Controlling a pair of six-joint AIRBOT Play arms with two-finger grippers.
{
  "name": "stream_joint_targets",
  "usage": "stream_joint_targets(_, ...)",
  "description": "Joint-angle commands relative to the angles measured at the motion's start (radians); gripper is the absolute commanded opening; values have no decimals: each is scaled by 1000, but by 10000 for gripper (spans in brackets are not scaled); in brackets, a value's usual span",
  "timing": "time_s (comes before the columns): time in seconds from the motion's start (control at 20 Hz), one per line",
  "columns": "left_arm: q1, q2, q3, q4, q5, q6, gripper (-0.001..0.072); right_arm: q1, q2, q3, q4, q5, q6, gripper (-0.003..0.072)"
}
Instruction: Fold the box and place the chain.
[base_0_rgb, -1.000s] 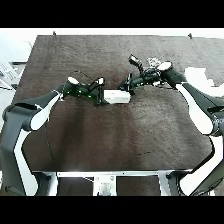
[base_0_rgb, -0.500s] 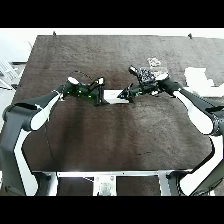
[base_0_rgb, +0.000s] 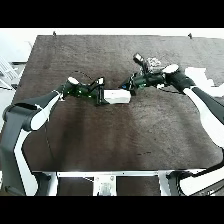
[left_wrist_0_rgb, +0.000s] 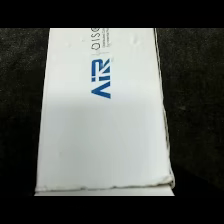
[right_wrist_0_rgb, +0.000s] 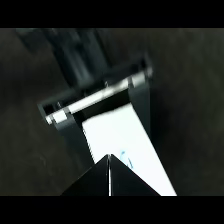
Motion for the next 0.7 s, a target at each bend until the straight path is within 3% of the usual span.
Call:
stream_joint_targets(0.0, 0, 0, 0, 0, 0, 1, 620, 0, 114, -6, 26, -1, 51, 7)
stream_joint_targets(0.2, 0, 0, 0, 0, -1, 1, 619, -8, 325, -153, -5, -72, 122, 7)
stream_joint_targets(0.45, 0, 0, 0, -49, -9, 1, 619, -17, 665, -515, -92, -428, 207, 9)
stream_joint_targets(0.65, 0, 0, 0, -54, -36, -27, 615, -45, 766, -647, -91, -466, 207, 10)
